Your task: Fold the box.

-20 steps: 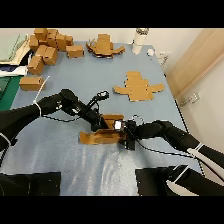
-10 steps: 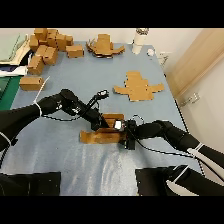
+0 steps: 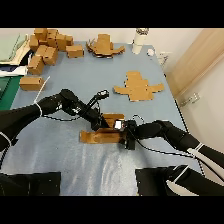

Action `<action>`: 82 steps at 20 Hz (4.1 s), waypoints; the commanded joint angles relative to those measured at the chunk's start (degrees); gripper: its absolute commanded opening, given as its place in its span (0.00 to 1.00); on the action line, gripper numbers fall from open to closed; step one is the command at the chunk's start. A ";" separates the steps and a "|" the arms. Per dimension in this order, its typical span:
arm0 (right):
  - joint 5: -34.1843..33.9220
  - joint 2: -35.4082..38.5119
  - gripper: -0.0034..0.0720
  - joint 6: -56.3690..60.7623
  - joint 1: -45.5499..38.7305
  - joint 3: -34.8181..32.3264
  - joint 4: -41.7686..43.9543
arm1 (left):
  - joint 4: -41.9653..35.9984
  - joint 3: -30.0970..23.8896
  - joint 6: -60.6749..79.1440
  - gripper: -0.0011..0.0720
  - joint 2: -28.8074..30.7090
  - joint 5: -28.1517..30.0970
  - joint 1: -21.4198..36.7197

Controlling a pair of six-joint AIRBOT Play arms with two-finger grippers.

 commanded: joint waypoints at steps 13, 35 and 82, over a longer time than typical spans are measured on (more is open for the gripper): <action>-0.04 -0.02 0.60 0.09 0.07 0.00 0.02 | 4.96 0.13 -14.73 0.88 0.92 -4.59 5.86; -2.14 -0.02 0.71 2.60 0.09 0.00 -0.61 | 11.91 0.76 -28.72 0.40 2.16 -17.18 9.79; -3.08 0.00 0.70 2.60 0.46 0.02 -0.42 | 14.80 16.37 -48.24 0.03 -14.10 -15.39 0.61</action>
